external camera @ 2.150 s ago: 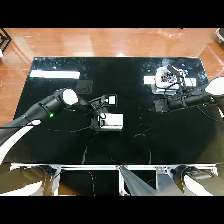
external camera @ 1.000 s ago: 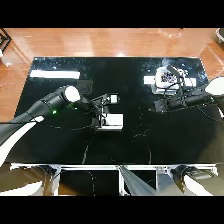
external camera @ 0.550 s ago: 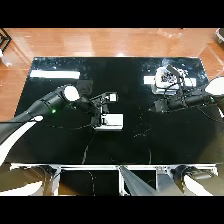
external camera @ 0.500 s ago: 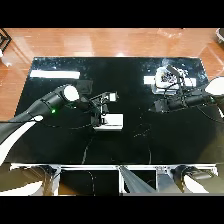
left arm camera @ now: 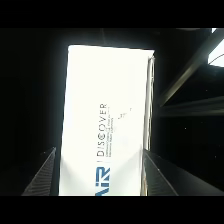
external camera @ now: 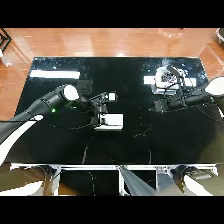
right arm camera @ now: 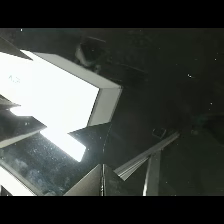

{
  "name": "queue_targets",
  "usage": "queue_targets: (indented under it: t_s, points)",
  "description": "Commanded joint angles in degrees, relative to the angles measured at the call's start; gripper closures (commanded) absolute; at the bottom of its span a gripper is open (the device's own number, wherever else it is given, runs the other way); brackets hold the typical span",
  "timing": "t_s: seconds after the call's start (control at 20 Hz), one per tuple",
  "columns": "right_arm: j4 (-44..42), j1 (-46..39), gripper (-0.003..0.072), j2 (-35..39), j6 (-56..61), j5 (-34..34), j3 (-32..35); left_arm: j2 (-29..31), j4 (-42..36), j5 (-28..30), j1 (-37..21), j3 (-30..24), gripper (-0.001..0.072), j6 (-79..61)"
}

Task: Fold the box and place the chain.

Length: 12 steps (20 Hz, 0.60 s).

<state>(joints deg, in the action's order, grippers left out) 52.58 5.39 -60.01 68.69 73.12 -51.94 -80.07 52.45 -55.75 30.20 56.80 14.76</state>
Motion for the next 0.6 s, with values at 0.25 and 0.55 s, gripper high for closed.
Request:
queue_targets:
  t_s: [0.25, 0.55]
  points:
    - [-0.02, 0.0, 0.067, 0.02, 0.02, -0.09, 0.0, -0.31, -0.02, -0.15, -0.07, 0.04, 0.0073, 0.02]
    - [-0.02, 0.0, 0.067, 0.02, 0.02, -0.09, 0.0, -1.51, -0.02, 1.55, 0.15, 0.04, 0.0073, 0.0]
